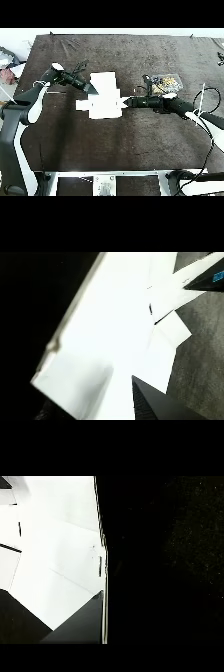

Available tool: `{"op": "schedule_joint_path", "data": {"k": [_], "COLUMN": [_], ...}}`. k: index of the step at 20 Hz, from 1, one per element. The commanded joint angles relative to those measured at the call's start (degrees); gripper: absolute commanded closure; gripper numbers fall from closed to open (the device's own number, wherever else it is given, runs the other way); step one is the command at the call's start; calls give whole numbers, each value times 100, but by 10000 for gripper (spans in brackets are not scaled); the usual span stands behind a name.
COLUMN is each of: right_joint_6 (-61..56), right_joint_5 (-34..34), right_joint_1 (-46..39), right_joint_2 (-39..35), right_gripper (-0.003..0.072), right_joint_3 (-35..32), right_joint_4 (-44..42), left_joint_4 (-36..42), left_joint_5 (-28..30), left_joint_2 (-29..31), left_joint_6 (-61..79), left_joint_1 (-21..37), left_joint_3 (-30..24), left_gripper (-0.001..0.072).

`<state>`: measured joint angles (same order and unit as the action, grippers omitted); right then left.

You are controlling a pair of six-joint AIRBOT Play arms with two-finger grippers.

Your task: Fold the box and place the chain.

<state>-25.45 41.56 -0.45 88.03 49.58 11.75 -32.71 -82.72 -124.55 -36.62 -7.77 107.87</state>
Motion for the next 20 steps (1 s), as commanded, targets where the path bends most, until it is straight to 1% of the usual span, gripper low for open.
{"op": "schedule_joint_path", "data": {"k": [1,3,6,8,9,10,12,13,14,15,16,19,20], "right_joint_6": [-2,-2,-2,-2,-2,-2,-2,-2,-2,-2,-2,2,4], "right_joint_5": [24,26,46,68,66,68,66,66,66,66,63,20,2], "right_joint_1": [2,2,2,2,2,2,2,2,2,2,2,-9,-35], "right_joint_2": [-4,-4,-4,-4,-4,-4,-7,-4,-4,-7,-7,-94,-155], "right_gripper": [705,705,705,705,705,706,705,705,705,705,705,700,559], "right_joint_3": [4,4,4,4,4,4,4,4,4,4,4,4,4], "right_joint_4": [0,0,-2,0,0,0,0,0,0,0,0,9,9], "left_joint_4": [122,94,83,61,55,52,55,55,57,57,57,57,61], "left_joint_5": [-142,-238,-247,-297,-350,-415,-527,-544,-542,-544,-542,-527,-516], "left_joint_2": [-15,-17,-17,-17,-15,-17,-15,-15,-15,-15,-15,-11,-9], "left_joint_6": [70,72,114,116,118,151,212,221,251,267,354,721,970], "left_joint_1": [-2,2,2,2,2,2,2,2,2,2,2,2,0], "left_joint_3": [4,4,4,4,4,4,4,4,4,4,4,4,4], "left_gripper": [230,297,300,427,429,529,549,597,598,659,694,696,696]}}
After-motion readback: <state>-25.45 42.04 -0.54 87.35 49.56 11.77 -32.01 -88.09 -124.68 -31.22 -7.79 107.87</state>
